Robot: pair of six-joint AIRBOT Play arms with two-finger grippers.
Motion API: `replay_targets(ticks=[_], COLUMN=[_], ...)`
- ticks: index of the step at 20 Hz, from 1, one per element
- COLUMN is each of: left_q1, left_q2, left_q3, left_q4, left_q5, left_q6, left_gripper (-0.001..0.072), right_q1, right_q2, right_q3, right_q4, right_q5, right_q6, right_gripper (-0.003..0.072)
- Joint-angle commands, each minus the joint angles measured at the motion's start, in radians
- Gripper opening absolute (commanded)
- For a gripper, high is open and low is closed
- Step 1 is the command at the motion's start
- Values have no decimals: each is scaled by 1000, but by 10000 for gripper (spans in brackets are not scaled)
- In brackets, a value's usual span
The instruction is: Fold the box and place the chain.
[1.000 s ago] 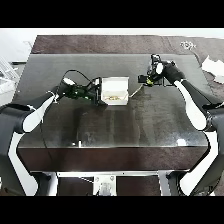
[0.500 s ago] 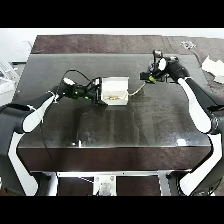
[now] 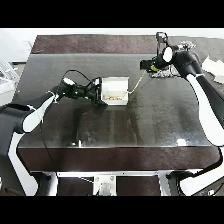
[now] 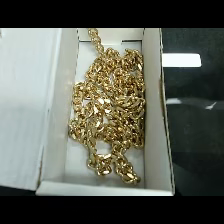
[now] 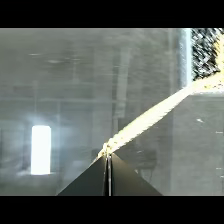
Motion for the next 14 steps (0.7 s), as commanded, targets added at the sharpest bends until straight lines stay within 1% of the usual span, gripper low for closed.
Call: replay_targets(ticks=[1,3,6,11,14], left_q1=[0,0,0,0,0], left_q2=[1,1,1,1,1], left_q3=[0,0,0,0,0], left_q4=[0,0,0,0,0], left_q5=[0,0,0,1,1], left_q6=[0,0,0,0,0], left_gripper=[488,487,488,487,488], right_q1=[77,137,225,396,480], right_q2=[93,151,237,366,388], right_q3=[0,0,0,1,1], right_q4=[-42,-75,-86,-91,-93], right_q5=[91,136,166,167,151], right_q6=[-13,-13,-13,-4,18], right_gripper=[12,12,12,12,11])
